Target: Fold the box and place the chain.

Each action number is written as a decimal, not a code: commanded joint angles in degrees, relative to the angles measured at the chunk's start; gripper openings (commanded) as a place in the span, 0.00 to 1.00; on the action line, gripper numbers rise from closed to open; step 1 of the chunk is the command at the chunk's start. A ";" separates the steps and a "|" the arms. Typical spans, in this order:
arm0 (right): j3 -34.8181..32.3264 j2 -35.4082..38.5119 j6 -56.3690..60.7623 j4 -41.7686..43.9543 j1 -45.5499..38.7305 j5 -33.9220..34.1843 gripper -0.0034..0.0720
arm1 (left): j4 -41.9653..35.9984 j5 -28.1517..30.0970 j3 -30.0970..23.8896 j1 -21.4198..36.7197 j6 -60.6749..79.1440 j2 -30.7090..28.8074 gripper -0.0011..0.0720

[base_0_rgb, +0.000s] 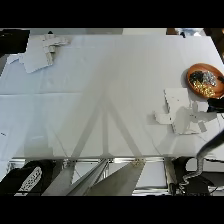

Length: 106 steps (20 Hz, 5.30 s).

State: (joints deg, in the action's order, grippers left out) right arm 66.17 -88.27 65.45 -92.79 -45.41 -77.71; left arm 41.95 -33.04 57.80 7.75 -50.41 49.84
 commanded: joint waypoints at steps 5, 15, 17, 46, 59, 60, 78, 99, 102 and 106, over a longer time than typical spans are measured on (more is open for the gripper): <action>0.28 -1.40 -4.35 0.35 0.00 -3.52 0.06 | 0.02 0.00 0.02 0.02 0.02 -0.04 0.97; 0.44 6.38 -10.51 34.45 7.48 -2.21 0.06 | 0.02 0.00 0.02 0.02 0.02 -0.04 0.97; 0.44 7.28 -10.47 35.10 14.80 -1.29 0.06 | 0.02 0.00 0.00 0.02 0.02 -0.04 0.97; -30.97 17.25 -42.45 63.32 32.89 41.70 0.06 | 0.02 0.00 0.02 0.02 0.02 -0.02 0.97; -34.69 17.18 -47.56 74.60 32.89 44.13 0.06 | 0.02 0.00 0.00 0.02 0.02 -0.04 0.97; -34.69 17.18 -47.56 74.60 32.89 44.04 0.06 | 0.02 0.00 0.00 0.02 0.02 -0.04 0.97; -34.69 17.18 -47.54 74.62 32.89 44.09 0.06 | -3.30 0.04 0.02 0.02 0.02 -0.02 0.97; -34.69 17.18 -47.54 74.62 32.89 44.11 0.06 | 2.62 -8.87 4.79 -7.58 -0.55 9.27 0.64; -34.69 17.18 -47.54 74.62 32.89 44.09 0.06 | 6.99 -17.75 15.72 -12.76 -0.59 20.41 0.72; -34.69 17.18 -47.54 74.62 32.89 44.11 0.06 | 6.99 -28.76 29.81 -16.81 -0.57 36.13 0.75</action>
State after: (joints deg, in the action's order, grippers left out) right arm 31.53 -71.07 17.89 -18.17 -12.47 -33.61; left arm 47.33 -53.47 78.91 -6.04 -51.16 76.38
